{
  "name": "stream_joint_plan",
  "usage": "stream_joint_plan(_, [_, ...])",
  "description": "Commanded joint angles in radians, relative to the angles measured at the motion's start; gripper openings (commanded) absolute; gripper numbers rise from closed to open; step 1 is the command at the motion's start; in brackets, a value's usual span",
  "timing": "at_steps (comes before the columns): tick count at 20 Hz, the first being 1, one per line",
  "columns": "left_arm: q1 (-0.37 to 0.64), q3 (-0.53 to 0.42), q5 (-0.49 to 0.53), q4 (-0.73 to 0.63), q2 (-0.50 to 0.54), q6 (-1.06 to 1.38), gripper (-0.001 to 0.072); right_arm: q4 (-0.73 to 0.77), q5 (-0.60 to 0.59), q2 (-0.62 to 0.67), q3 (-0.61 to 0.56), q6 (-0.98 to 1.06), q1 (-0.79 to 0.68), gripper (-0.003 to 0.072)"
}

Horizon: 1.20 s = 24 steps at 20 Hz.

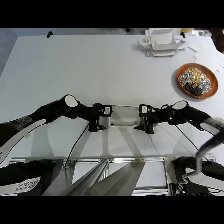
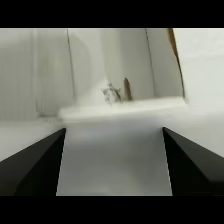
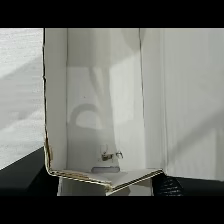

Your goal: Fold the box and place the chain.

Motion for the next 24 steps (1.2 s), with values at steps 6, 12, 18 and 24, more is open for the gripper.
stream_joint_plan(6, [0.053, 0.000, -0.116, -0.059, 0.023, 0.045, 0.0702, -0.002, -0.003, 0.001, 0.000, 0.000, 0.001, 0.0400])
stream_joint_plan(12, [0.072, 0.000, -0.163, 0.001, 0.050, 0.037, 0.0704, -0.002, -0.004, 0.001, 0.000, 0.000, 0.001, 0.0400])
stream_joint_plan(18, [0.060, 0.000, -0.136, -0.025, 0.035, 0.039, 0.0704, -0.002, -0.004, 0.001, 0.000, 0.000, 0.001, 0.0400])
stream_joint_plan(24, [0.029, 0.000, -0.092, -0.074, 0.033, 0.042, 0.0704, -0.002, -0.004, 0.001, 0.000, 0.000, 0.001, 0.0400])
